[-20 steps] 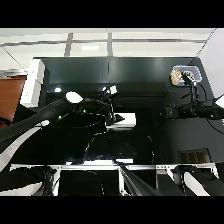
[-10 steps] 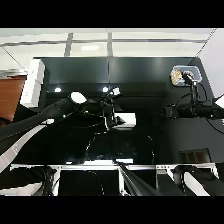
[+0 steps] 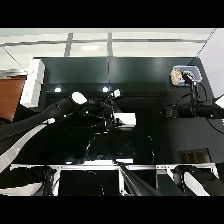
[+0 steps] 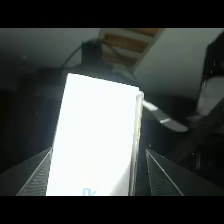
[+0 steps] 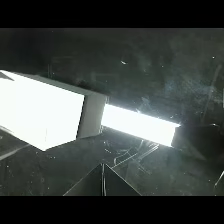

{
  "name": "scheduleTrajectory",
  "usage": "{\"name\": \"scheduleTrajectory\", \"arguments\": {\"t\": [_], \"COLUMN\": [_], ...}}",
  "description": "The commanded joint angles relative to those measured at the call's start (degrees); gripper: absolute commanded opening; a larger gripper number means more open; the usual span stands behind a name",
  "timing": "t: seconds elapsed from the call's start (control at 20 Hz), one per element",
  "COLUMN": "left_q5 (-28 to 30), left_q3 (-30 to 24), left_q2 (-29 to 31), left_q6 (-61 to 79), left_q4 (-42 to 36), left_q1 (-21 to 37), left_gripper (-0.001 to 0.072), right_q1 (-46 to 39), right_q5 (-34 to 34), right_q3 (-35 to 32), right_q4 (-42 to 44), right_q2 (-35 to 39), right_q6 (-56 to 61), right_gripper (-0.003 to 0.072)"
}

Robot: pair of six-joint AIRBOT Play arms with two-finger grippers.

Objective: Fold the box and place the chain.

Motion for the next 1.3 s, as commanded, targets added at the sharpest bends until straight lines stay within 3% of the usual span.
{"name": "scheduleTrajectory", "arguments": {"t": [0.0, 1.25], "left_q5": [-0.72, -0.26], "left_q3": [0.09, 3.28], "left_q2": [-0.11, -0.63], "left_q6": [0.02, 0.39], "left_q4": [1.2, 10.16], "left_q1": [-0.37, -3.32], "left_gripper": [0.0698, 0.0698], "right_q1": [-0.02, -0.02], "right_q5": [-0.37, -0.52], "right_q3": [0.0, 0.0], "right_q4": [0.02, 0.02], "right_q2": [0.02, 0.02], "right_q6": [0.04, 0.04], "right_gripper": [0.0013, 0.0013]}}
